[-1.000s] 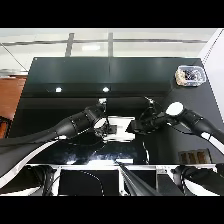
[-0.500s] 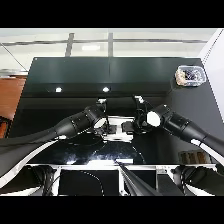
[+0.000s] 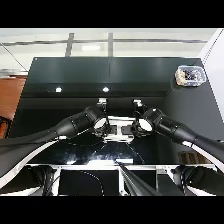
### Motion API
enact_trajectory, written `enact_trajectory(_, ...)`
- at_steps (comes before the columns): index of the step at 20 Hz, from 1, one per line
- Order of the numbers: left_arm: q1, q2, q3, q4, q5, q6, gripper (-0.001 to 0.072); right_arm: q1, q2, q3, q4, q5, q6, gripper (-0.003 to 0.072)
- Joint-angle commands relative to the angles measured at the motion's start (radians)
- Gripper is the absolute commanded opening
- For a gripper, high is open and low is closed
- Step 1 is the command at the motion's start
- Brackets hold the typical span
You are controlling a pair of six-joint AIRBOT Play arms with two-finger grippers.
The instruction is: Fold the box and place the chain.
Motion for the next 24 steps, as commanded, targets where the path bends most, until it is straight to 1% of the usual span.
enact_trajectory(1,0.001,0.000,0.000,0.001,-0.001,0.000,0.0027,0.006,-0.014,0.001,-0.006,-0.016,0.025,0.0230)
enact_trajectory(7,0.001,0.000,0.000,0.001,-0.002,0.000,0.0027,0.006,-0.031,0.001,-0.006,-0.028,0.040,0.0229)
enact_trajectory(8,0.001,0.000,0.000,0.000,-0.003,0.000,0.0027,0.006,-0.031,0.002,-0.006,-0.034,0.045,0.0187)
enact_trajectory(10,0.001,0.000,0.000,0.000,-0.003,0.000,0.0027,0.006,-0.031,0.008,-0.006,-0.037,0.043,0.0045)
enact_trajectory(14,0.001,0.000,0.000,0.000,-0.003,0.000,0.0027,0.007,-0.031,0.016,-0.007,-0.037,0.039,0.0056)
enact_trajectory(16,0.001,0.000,0.000,0.000,-0.005,0.000,0.0027,0.007,-0.031,0.016,-0.006,-0.038,0.040,0.0172)
enact_trajectory(17,0.000,0.000,0.000,0.000,-0.005,0.000,0.0027,0.007,-0.031,0.016,-0.006,-0.038,0.040,0.0171)
enact_trajectory(18,0.000,0.000,0.000,0.000,-0.005,0.000,0.0027,0.007,-0.031,0.016,-0.006,-0.037,0.040,0.0075)
enact_trajectory(19,0.000,0.000,0.000,0.000,-0.005,0.000,0.0027,0.007,-0.031,0.016,-0.006,-0.038,0.039,0.0046)
enact_trajectory(20,0.000,0.000,0.000,0.001,-0.004,0.000,0.0027,0.007,-0.031,0.016,-0.006,-0.037,0.039,0.0045)
enact_trajectory(22,0.000,0.000,0.000,0.001,-0.003,0.000,0.0027,0.007,-0.031,0.018,-0.006,-0.031,0.040,0.0047)
enact_trajectory(23,0.000,0.000,0.000,0.001,-0.004,0.000,0.0027,0.006,-0.031,0.022,-0.007,-0.026,0.040,0.0091)
enact_trajectory(24,0.000,0.000,0.000,0.000,-0.004,0.000,0.0027,0.005,-0.030,0.030,-0.008,-0.015,0.039,0.0235)
